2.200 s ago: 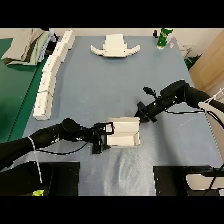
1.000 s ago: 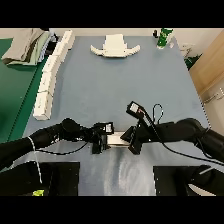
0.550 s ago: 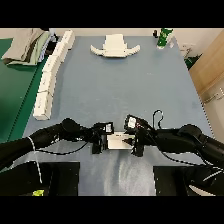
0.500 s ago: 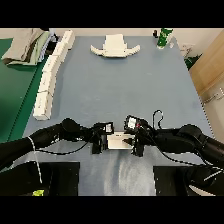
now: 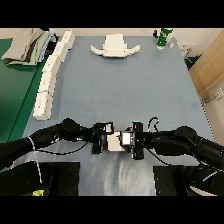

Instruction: Fold the box.

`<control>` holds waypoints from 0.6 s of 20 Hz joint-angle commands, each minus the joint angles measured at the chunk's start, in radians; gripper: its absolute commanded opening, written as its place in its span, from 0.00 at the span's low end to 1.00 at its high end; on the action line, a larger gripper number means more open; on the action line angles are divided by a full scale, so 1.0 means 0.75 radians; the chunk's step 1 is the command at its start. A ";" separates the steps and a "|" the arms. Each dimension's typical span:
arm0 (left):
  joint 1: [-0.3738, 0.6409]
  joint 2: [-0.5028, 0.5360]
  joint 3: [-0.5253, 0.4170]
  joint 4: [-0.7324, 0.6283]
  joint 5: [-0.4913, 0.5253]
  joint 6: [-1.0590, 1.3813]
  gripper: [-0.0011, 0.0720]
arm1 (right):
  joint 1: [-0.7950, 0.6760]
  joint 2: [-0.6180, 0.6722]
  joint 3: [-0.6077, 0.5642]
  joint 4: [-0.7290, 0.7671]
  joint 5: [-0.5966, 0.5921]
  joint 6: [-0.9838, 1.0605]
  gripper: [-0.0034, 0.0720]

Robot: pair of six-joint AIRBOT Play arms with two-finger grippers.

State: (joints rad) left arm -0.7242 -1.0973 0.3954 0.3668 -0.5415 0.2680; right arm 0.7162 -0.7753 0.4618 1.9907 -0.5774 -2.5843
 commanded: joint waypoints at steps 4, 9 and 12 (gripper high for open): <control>0.001 0.000 0.001 0.000 0.000 0.000 0.60 | 0.012 -0.064 0.001 -0.036 0.003 -0.123 0.68; 0.001 0.000 0.001 -0.001 -0.001 0.001 0.60 | 0.012 -0.090 0.006 -0.090 0.039 -0.132 0.68; 0.001 0.000 0.001 0.000 0.000 0.001 0.60 | 0.012 -0.089 0.043 -0.117 0.029 -0.132 0.68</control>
